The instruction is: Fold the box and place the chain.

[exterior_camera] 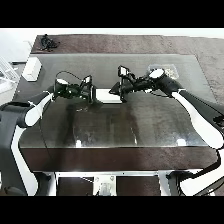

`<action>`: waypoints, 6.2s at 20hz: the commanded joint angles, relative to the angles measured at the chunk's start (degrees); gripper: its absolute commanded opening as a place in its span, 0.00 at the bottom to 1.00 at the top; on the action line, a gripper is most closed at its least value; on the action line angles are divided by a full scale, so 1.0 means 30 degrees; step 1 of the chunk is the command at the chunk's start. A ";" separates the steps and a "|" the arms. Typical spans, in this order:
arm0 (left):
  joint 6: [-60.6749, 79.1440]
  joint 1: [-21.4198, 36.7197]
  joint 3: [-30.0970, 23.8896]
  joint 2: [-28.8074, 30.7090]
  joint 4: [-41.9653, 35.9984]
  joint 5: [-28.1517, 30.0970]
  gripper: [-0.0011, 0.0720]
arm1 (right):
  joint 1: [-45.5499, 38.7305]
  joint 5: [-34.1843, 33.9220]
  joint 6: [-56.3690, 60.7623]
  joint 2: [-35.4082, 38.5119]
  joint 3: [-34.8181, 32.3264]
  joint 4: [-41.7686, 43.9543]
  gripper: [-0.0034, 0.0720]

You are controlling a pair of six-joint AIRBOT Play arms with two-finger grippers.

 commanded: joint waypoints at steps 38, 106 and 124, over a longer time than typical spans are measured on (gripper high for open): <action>0.0000 0.0007 0.0007 0.0015 0.0007 0.0022 0.41 | 0.0554 -0.3723 -0.0131 0.1377 -0.1457 -0.0036 0.05; 0.0000 0.0007 0.0007 0.0015 0.0007 0.0022 0.41 | 0.0117 -0.1632 -0.0058 -0.0984 0.0401 0.0444 0.53; 0.0000 0.0007 0.0007 0.0015 0.0007 -0.0007 0.41 | 0.0109 -0.1851 0.0306 -0.1268 0.1931 -0.0685 0.49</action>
